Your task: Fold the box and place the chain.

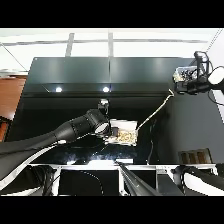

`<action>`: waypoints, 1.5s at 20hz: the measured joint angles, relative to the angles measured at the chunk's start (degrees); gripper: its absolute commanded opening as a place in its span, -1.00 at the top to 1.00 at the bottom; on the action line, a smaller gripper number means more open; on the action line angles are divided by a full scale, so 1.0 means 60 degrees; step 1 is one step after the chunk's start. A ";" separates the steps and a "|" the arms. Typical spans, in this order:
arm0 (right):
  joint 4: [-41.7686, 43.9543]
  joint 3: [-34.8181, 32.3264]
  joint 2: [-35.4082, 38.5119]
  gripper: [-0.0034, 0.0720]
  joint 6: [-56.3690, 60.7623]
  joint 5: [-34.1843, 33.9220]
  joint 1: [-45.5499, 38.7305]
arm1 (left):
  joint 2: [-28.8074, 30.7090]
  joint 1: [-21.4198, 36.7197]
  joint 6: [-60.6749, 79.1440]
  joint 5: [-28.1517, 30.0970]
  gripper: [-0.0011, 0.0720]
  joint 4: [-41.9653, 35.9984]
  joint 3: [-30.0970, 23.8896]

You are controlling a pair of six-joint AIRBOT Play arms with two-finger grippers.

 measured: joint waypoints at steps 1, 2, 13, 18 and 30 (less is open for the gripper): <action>0.0015 -0.0146 -0.0233 -0.09 0.0036 -0.0495 -0.0007 | 0.0000 0.0000 0.0004 -0.0004 0.88 0.0000 0.0000; 0.0022 -0.0259 -0.0510 -0.09 0.0109 -0.1045 -0.0011 | 0.0000 0.0000 0.0000 -0.0004 0.88 0.0000 0.0000; -0.0280 -0.0255 -0.2335 -0.08 0.0619 -0.3064 -0.0215 | 0.0000 0.0000 0.0000 -0.0011 0.88 0.0000 0.0000; -0.0350 -0.0219 -0.2448 0.59 0.0729 -0.2801 -0.0390 | 0.0000 0.0000 0.0000 -0.0011 0.88 -0.0004 0.0000; -0.0157 -0.0087 -0.0991 0.79 0.0226 -0.0871 -0.0433 | 0.0000 0.0000 0.0000 -0.0007 0.88 -0.0069 0.0000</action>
